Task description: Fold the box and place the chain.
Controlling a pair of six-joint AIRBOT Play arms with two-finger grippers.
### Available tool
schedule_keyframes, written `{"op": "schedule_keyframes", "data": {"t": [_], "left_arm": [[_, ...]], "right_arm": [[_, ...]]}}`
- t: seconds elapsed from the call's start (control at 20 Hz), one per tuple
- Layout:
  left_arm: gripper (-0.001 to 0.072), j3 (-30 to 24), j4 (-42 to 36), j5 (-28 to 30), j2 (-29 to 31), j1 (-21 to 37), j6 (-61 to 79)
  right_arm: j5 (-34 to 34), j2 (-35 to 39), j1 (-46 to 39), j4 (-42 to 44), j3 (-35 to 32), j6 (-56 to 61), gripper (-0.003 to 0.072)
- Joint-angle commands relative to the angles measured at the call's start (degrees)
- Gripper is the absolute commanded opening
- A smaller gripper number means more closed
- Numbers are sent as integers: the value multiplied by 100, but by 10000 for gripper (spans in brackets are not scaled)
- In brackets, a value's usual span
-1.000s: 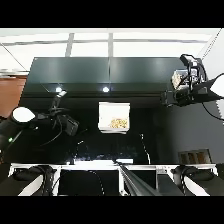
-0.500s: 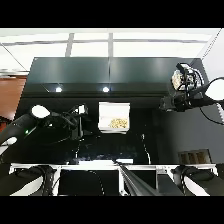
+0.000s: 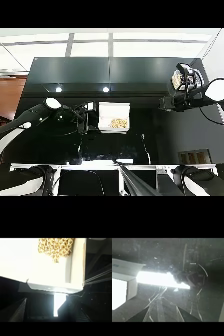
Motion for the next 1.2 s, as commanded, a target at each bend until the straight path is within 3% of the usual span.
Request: {"op": "schedule_keyframes", "data": {"t": [0.0, 0.55, 0.6, 0.65, 0.7, 0.75, 0.9, 0.95, 1.0, 1.15], "left_arm": [[720, 52, -92, -26, -125, -44, 46], [712, 229, -153, 149, -280, -479, 76], [681, 232, -149, 129, -280, -498, 76], [575, 232, -146, 122, -280, -535, 76], [407, 232, -149, 122, -278, -560, 76], [354, 232, -151, 111, -278, -581, 76], [354, 232, -151, 116, -278, -597, 72], [354, 232, -151, 118, -278, -597, 72], [354, 232, -151, 122, -278, -595, 72], [354, 232, -151, 122, -278, -595, 68]], "right_arm": [[-70, 0, 0, 11, -2, 2, 376], [-181, -2, -2, 7, -2, 2, 376], [-181, -2, 0, 7, -2, 2, 376], [-184, -4, 0, 7, -2, 0, 376], [-199, -9, 0, 9, -2, 0, 376], [-240, -15, 4, 17, -9, 0, 376], [-977, -28, 214, 251, -186, 15, 380], [-1467, -44, 374, 490, -267, 9, 499], [-1978, -127, 562, 713, -293, -46, 682], [-3167, -728, 962, 1725, -291, -511, 682]]}}
